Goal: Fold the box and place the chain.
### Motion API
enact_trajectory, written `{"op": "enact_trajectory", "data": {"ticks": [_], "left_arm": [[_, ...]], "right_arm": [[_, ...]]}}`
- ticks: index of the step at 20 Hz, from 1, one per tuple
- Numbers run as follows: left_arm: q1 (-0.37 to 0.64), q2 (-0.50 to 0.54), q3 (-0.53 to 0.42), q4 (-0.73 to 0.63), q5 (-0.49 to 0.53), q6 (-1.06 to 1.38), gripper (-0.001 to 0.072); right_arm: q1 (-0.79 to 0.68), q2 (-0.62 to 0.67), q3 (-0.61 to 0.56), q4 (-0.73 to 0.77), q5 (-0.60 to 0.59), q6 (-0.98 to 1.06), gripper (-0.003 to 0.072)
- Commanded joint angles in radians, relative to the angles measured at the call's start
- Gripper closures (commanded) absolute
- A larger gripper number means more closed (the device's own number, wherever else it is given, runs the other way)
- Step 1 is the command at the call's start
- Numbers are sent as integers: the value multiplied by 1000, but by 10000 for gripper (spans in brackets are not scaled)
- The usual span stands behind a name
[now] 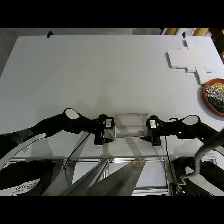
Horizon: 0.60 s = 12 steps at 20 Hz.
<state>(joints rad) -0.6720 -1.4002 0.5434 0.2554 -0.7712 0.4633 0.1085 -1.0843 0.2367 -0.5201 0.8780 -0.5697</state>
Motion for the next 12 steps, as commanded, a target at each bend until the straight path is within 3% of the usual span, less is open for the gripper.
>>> {"op": "enact_trajectory", "data": {"ticks": [1, 12], "left_arm": [[-18, -9, 4, -24, 34, 0, 7], [-20, -12, 23, -45, 60, -64, 10]], "right_arm": [[0, 1, 0, 1, 0, 3, 412], [0, 1, 0, 2, 0, 3, 412]]}}
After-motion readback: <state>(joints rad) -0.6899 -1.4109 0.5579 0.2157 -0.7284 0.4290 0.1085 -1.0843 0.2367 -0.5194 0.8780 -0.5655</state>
